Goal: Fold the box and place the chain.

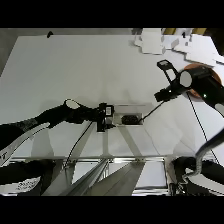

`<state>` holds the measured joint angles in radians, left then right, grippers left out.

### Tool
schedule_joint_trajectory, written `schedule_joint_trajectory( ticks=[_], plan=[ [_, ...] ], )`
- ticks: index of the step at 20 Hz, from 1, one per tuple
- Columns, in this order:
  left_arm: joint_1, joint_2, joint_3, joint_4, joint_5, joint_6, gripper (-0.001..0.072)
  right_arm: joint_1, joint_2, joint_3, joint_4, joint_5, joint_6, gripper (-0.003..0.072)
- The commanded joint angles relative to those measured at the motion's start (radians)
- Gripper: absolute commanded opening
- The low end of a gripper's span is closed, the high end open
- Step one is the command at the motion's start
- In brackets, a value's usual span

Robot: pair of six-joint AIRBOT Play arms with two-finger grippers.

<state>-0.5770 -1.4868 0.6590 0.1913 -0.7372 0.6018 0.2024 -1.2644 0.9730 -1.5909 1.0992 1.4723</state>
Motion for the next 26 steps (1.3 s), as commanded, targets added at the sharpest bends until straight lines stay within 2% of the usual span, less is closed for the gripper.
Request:
schedule_joint_trajectory(
  ticks=[1, 2, 7, 10, 12, 21, 23, 25, 26],
  plan=[
    [0.0, 0.0, 0.0, 0.0, 0.0, 0.0, 0.0212, -0.091, -0.034, -0.016, 0.078, 0.014, 0.014, 0.0248],
    [0.0, 0.0, 0.0, 0.0, 0.0, 0.0, 0.0212, -0.097, -0.034, -0.019, 0.078, 0.014, 0.011, 0.0272],
    [0.0, 0.0, 0.0, 0.0, 0.0, 0.0, 0.0212, -0.096, -0.034, -0.061, 0.166, -0.101, -0.016, 0.0273],
    [0.0, 0.0, 0.0, 0.0, 0.0, 0.0, 0.0212, -0.097, -0.035, -0.096, 0.151, -0.143, -0.015, 0.0282],
    [0.0, 0.0, 0.0, 0.0, 0.0, 0.0, 0.0212, -0.097, -0.035, -0.107, 0.151, -0.153, -0.015, 0.0323],
    [0.0, 0.0, 0.0, 0.0, 0.0, 0.0, 0.0212, -0.097, -0.127, -0.113, 0.147, -0.143, -0.015, 0.0321],
    [0.0, 0.0, 0.0, 0.0, 0.0, 0.0, 0.0212, -0.097, -0.129, -0.113, 0.147, -0.143, -0.015, 0.0304],
    [0.0, 0.0, 0.0, 0.0, 0.0, 0.0, 0.0212, -0.097, -0.129, -0.113, 0.146, -0.146, -0.015, 0.0225],
    [0.0, 0.0, 0.0, 0.0, 0.0, 0.0, 0.0212, -0.097, -0.129, -0.113, 0.146, -0.148, -0.015, 0.0218]
  ],
)
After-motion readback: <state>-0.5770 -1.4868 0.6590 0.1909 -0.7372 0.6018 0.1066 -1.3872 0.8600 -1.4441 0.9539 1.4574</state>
